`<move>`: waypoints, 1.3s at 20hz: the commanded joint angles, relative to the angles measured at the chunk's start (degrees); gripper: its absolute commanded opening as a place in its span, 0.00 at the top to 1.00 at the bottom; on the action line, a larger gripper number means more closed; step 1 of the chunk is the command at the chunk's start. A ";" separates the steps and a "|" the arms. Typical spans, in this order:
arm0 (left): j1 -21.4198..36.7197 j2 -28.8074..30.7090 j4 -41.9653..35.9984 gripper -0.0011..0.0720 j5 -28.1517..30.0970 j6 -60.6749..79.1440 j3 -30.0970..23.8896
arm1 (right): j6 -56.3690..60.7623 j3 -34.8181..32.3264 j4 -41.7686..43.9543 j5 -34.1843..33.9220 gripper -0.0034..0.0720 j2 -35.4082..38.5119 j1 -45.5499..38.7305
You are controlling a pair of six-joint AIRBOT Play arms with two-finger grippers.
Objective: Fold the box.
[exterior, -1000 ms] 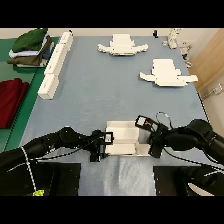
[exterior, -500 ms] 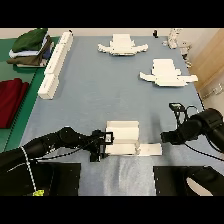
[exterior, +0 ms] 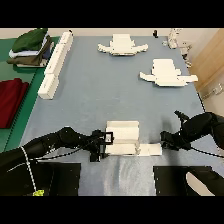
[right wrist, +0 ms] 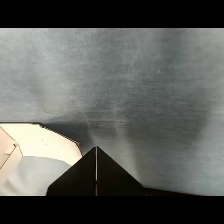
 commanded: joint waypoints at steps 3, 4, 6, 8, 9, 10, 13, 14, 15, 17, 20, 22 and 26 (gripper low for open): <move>0.02 -0.02 0.02 0.41 0.00 0.00 -0.02 | -4.83 -3.23 9.03 -0.42 0.96 -0.04 -1.09; 0.02 -0.02 0.00 0.41 0.00 0.00 -0.02 | -5.46 -3.21 10.95 -1.49 0.96 0.22 -0.98; 0.02 -0.02 0.02 0.41 0.02 0.02 -0.02 | -6.38 -3.15 13.75 -3.69 0.96 1.60 -0.28; 0.02 -0.02 0.02 0.41 0.02 0.02 -0.02 | -6.36 -3.17 14.14 -4.70 0.96 3.23 0.42; 0.02 -0.02 0.00 0.41 0.02 0.02 -0.02 | -6.36 -3.17 14.32 -4.81 0.96 3.74 0.42; 0.02 -0.02 0.02 0.41 0.00 0.02 -0.02 | -6.47 -3.17 14.69 -4.79 0.96 4.11 0.42; 0.02 -0.02 0.02 0.41 0.00 0.02 -0.02 | -8.81 -3.17 16.33 -4.76 0.96 4.04 0.42; 0.02 -0.02 0.02 0.41 0.02 0.00 -0.02 | -9.05 -3.17 16.33 -4.44 0.96 4.00 0.42; 0.02 -0.02 0.02 0.41 0.00 0.00 -0.02 | -9.46 -3.17 16.31 -3.93 0.96 4.00 0.42; 0.02 -0.02 0.02 0.41 0.02 0.00 -0.02 | -9.81 -3.21 15.80 -2.38 0.96 4.00 0.42; 0.02 -0.02 0.02 0.41 0.02 0.02 -0.02 | -10.84 -3.21 15.32 -0.24 0.96 3.98 0.42; 0.02 -0.02 0.02 0.41 0.02 0.02 -0.02 | -12.33 -3.56 15.43 0.15 0.96 4.00 0.42; 0.02 -0.02 0.02 0.41 0.02 0.00 -0.02 | -13.46 -6.80 16.63 1.68 0.96 4.00 0.42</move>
